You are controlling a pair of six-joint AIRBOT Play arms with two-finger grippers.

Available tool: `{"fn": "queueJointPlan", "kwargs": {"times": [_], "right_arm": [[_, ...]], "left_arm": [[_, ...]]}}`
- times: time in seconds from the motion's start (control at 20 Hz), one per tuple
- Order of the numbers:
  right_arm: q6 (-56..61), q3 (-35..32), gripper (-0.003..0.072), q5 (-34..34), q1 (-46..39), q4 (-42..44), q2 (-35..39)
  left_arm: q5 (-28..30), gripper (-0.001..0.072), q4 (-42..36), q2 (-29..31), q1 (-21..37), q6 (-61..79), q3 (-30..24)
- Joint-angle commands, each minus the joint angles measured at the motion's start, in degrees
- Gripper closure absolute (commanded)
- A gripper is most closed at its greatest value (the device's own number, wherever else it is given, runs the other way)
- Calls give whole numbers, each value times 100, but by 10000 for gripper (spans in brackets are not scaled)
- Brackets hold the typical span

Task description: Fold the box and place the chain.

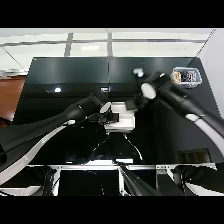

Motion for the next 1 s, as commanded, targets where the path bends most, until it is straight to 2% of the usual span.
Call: {"fn": "queueJointPlan", "kwargs": {"times": [0.0,0.1,0.2,0.25,0.3,0.35,0.45,0.5,0.6,0.7,0.8,0.85,0.95], "right_arm": [[-455,446,349,411,-448,-1996,575],[-452,428,349,-2,-1217,-2441,564],[-446,332,348,-1209,-2155,-2315,426],[-315,330,308,-1779,-2586,-2164,293],[-20,334,36,-2275,-2994,-1869,105],[-20,337,-27,-2677,-3324,-1386,-101],[-13,564,-26,-3150,-3934,-85,-684],[-13,944,-20,-3010,-4177,533,-1097],[24,1980,-19,-2232,-4522,1495,-1969],[654,2992,-19,-1283,-4719,1777,-2754],[1298,3554,-4,-745,-4819,1790,-3244],[1375,3668,124,-730,-4850,1882,-3383],[1464,3683,149,-807,-4887,2046,-3519]], "left_arm": [[-50,680,-2,-2,2,-7,4],[-52,680,-2,-2,2,-7,4],[-24,680,0,-2,4,-7,4],[-11,680,0,-2,4,-7,4],[-22,680,0,-2,2,-7,4],[-48,680,0,-2,4,-4,4],[-61,681,0,-2,2,-4,4],[-76,680,0,-2,4,-4,4],[-79,680,17,-2,4,-4,4],[-79,681,17,-2,2,-4,4],[-81,680,17,-2,4,-4,4],[-79,680,17,-2,4,-4,4],[-81,680,17,-2,4,-4,4]]}}
